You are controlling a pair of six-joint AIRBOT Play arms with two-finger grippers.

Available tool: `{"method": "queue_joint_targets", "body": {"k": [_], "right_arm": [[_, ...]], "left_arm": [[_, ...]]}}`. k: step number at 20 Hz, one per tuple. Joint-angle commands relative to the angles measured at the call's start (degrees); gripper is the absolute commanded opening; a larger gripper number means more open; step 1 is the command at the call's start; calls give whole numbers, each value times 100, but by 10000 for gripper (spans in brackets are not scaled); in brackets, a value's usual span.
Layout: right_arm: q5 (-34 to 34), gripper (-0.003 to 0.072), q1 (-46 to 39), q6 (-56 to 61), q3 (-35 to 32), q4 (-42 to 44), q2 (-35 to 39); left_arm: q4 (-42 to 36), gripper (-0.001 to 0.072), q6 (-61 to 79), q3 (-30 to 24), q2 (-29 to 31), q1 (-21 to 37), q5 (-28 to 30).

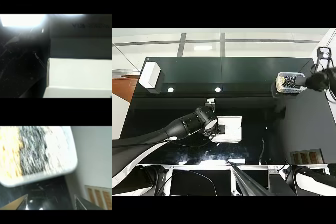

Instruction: Fold the box and place the chain.

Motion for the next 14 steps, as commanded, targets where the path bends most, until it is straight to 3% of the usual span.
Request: {"method": "queue_joint_targets", "body": {"k": [1, 2, 3, 4, 11, 13, 14], "right_arm": [[48, 707, -192, -1113, 1222, 1023, -1351], [0, 706, -192, -1217, 1469, 1145, -1613], [-44, 596, -190, -1272, 1685, 1220, -1860], [-46, 552, -190, -1305, 1823, 1211, -2033], [-7, 531, -273, -1305, 1961, 953, -2568], [11, 421, -271, -1305, 1961, 953, -2680], [28, 400, -271, -1305, 1961, 957, -2726]], "left_arm": [[-26, 28, -4, 2, -4, -2, 24], [-24, 28, -4, 2, -4, -2, 20], [-24, 28, -4, 2, -4, -2, 20], [-24, 28, -4, 2, -4, -2, 17], [-24, 28, -4, 2, -4, 2, 28], [-22, 28, -4, 2, -4, 2, 31], [-22, 28, -4, 2, -4, 2, 31]]}}
